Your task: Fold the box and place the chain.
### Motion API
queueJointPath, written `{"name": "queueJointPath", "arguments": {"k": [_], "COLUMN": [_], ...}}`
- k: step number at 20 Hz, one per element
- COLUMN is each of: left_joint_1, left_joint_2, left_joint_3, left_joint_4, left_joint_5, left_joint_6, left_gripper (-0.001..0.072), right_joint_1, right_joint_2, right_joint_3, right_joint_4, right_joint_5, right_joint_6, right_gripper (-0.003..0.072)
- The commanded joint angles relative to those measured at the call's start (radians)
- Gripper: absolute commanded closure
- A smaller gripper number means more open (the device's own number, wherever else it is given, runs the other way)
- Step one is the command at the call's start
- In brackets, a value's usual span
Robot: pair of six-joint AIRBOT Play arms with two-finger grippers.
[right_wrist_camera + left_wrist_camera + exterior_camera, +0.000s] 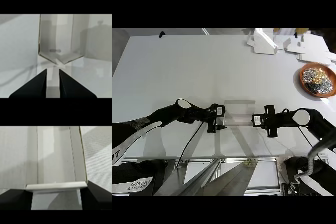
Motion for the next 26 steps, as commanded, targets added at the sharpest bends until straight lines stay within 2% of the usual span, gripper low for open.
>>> {"name": "queueJointPath", "arguments": {"k": [1, 12, 16, 20, 22, 23, 24, 26], "left_joint_1": [0.0, 0.0, 0.0, 0.0, 0.0, 0.0, 0.0, 0.0], "left_joint_2": [0.001, 0.001, 0.001, 0.001, 0.001, 0.001, 0.001, 0.001], "left_joint_3": [0.0, 0.0, 0.0, 0.0, 0.0, 0.0, 0.0, 0.0], "left_joint_4": [0.0, 0.0, 0.0, 0.0, 0.0, 0.0, 0.0, 0.0], "left_joint_5": [0.0, 0.0, 0.0, 0.001, 0.001, 0.0, 0.0, 0.0], "left_joint_6": [0.0, 0.0, 0.0, 0.0, 0.0, 0.0, 0.0, 0.0], "left_gripper": [0.0456, 0.0456, 0.0456, 0.0456, 0.0456, 0.0456, 0.0456, 0.0456], "right_joint_1": [0.0, 0.001, 0.001, -0.023, -0.061, -0.082, -0.105, -0.154], "right_joint_2": [-0.014, -0.123, -0.166, -0.144, -0.088, -0.048, 0.004, 0.11], "right_joint_3": [-0.001, -0.001, -0.001, -0.001, -0.001, -0.001, -0.001, -0.001], "right_joint_4": [0.102, 0.351, 0.408, 0.379, 0.287, 0.236, 0.206, 0.208], "right_joint_5": [-0.021, -0.03, -0.03, -0.025, -0.021, -0.01, 0.014, 0.087], "right_joint_6": [-0.055, -0.172, -0.211, -0.193, -0.091, -0.023, 0.042, 0.115], "right_gripper": [0.0524, 0.0522, 0.0344, 0.0341, 0.0344, 0.0351, 0.042, 0.0647]}}
